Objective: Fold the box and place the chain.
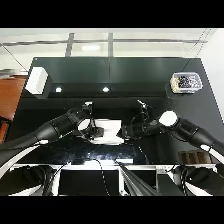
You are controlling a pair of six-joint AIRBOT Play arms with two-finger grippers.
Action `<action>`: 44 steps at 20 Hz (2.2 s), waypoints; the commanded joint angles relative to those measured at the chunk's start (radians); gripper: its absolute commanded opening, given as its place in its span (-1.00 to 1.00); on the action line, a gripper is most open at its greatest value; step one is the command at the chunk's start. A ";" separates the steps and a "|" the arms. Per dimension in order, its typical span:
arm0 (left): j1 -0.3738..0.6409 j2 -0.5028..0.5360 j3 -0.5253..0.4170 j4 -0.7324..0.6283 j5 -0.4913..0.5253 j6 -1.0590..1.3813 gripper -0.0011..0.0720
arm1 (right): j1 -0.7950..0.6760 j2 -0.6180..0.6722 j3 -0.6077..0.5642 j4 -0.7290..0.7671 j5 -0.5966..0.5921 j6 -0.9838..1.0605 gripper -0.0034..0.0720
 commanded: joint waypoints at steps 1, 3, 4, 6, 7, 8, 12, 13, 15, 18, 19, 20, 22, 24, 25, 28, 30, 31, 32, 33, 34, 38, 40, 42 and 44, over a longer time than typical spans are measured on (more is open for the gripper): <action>0.000 0.000 -0.001 -0.001 0.001 0.000 -0.89 | 0.049 -0.001 0.035 -0.122 -0.083 0.152 0.29; 0.000 0.000 -0.001 0.000 0.001 0.000 -0.89 | 0.058 -0.003 0.037 -0.140 -0.088 0.200 0.29; 0.000 0.000 -0.001 -0.001 0.000 0.001 -0.89 | 0.068 -0.008 0.037 -0.140 -0.087 0.203 0.29; -0.001 0.000 -0.001 -0.001 -0.005 0.001 -0.89 | 0.090 -0.020 0.037 -0.140 -0.094 0.212 0.29; -0.001 0.000 -0.001 -0.001 -0.005 0.001 -0.89 | 0.100 -0.027 0.037 -0.140 -0.100 0.217 0.29; -0.001 0.000 -0.001 -0.001 -0.002 0.000 -0.89 | 0.108 -0.032 0.037 -0.141 -0.110 0.217 0.29; -0.001 0.000 -0.001 -0.001 -0.002 0.000 -0.89 | 0.114 -0.037 0.037 -0.144 -0.131 0.229 0.29; -0.001 0.000 -0.001 -0.001 -0.002 0.000 -0.89 | 0.114 -0.041 0.037 -0.144 -0.131 0.230 0.29; -0.001 0.000 -0.001 0.000 -0.002 0.000 -0.89 | 0.119 -0.052 0.037 -0.144 -0.139 0.232 0.29; -0.001 0.000 -0.001 0.000 -0.001 0.000 -0.89 | 0.134 -0.061 0.037 -0.159 -0.167 0.267 0.29; -0.001 0.000 -0.001 0.000 -0.001 0.000 -0.89 | 0.138 -0.063 0.037 -0.175 -0.174 0.292 0.29; -0.001 0.000 -0.001 -0.001 -0.001 0.000 -0.89 | 0.146 -0.064 0.039 -0.206 -0.180 0.325 0.29; -0.001 0.000 -0.001 -0.002 -0.002 0.000 -0.89 | 0.169 -0.066 0.052 -0.289 -0.174 0.394 0.28; -0.001 0.000 -0.001 -0.002 -0.002 0.000 -0.89 | 0.204 -0.066 0.082 -0.404 -0.162 0.495 0.21; -0.001 0.000 -0.001 -0.002 -0.002 0.000 -0.89 | 0.216 -0.070 0.100 -0.461 -0.143 0.562 0.21; -0.002 0.000 -0.001 -0.002 -0.003 0.000 -0.89 | 0.250 -0.114 0.176 -0.598 -0.055 0.700 0.21; -0.001 0.000 -0.001 -0.002 -0.002 0.000 -0.89 | 0.280 -0.158 0.236 -0.637 -0.009 0.734 0.21; -0.002 0.000 -0.001 -0.004 -0.008 0.000 -0.89 | 0.295 -0.177 0.259 -0.650 0.014 0.763 0.21; -0.002 0.000 -0.001 -0.007 -0.018 0.000 -0.89 | 0.308 -0.196 0.280 -0.658 0.035 0.784 0.21; -0.002 0.000 -0.001 -0.006 -0.019 0.000 -0.89 | 0.319 -0.209 0.296 -0.668 0.043 0.793 0.13; -0.002 0.000 -0.001 -0.005 -0.018 0.000 -0.89 | 0.327 -0.218 0.307 -0.682 0.049 0.806 0.07; 0.000 0.000 -0.001 0.002 0.006 0.000 -0.89 | 0.335 -0.225 0.315 -0.731 0.106 0.873 -0.04; 0.000 0.000 -0.001 0.000 0.009 -0.001 -0.89 | 0.336 -0.229 0.315 -0.745 0.130 0.897 -0.04; 0.000 0.000 -0.001 0.000 0.009 -0.001 -0.89 | 0.336 -0.233 0.315 -0.743 0.140 0.915 -0.04; 0.000 0.000 -0.001 0.002 0.009 0.000 -0.89 | 0.336 -0.233 0.315 -0.745 0.151 0.924 -0.04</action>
